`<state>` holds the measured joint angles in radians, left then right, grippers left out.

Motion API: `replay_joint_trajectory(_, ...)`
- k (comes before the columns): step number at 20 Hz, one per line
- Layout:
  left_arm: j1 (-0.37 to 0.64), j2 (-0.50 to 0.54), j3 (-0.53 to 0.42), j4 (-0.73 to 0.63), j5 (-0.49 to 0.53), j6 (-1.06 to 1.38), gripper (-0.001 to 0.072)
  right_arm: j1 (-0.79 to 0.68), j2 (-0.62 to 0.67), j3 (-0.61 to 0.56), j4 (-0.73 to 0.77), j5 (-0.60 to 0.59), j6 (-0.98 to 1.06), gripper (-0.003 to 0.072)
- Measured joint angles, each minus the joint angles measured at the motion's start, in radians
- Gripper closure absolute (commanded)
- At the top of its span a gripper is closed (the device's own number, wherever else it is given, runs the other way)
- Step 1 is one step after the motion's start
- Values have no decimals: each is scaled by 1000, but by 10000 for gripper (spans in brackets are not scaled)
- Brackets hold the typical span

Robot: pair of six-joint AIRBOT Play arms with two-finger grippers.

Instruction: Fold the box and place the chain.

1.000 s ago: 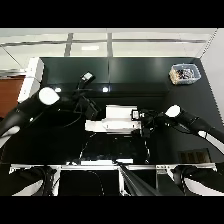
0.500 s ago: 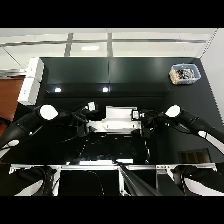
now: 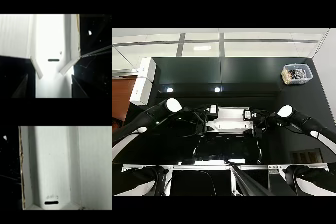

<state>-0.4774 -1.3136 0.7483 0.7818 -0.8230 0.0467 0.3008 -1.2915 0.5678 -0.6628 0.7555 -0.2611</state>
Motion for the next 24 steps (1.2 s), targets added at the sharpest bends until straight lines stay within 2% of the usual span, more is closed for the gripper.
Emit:
replay_joint_trajectory(1,-8,-7,3,-2,1,4,381,0,0,0,0,0,0,550)
replay_joint_trajectory(2,-15,-14,6,-3,1,8,552,0,0,0,0,0,0,550)
replay_joint_trajectory(9,-35,-29,15,-37,12,17,559,0,0,0,0,0,0,550)
replay_joint_trajectory(20,-114,-64,15,-117,107,-3,555,0,0,0,0,0,0,550)
replay_joint_trajectory(22,-116,-65,15,-119,114,-13,604,0,0,0,0,0,0,550)
replay_joint_trajectory(24,-117,-66,15,-120,118,-21,584,0,0,0,0,0,0,550)
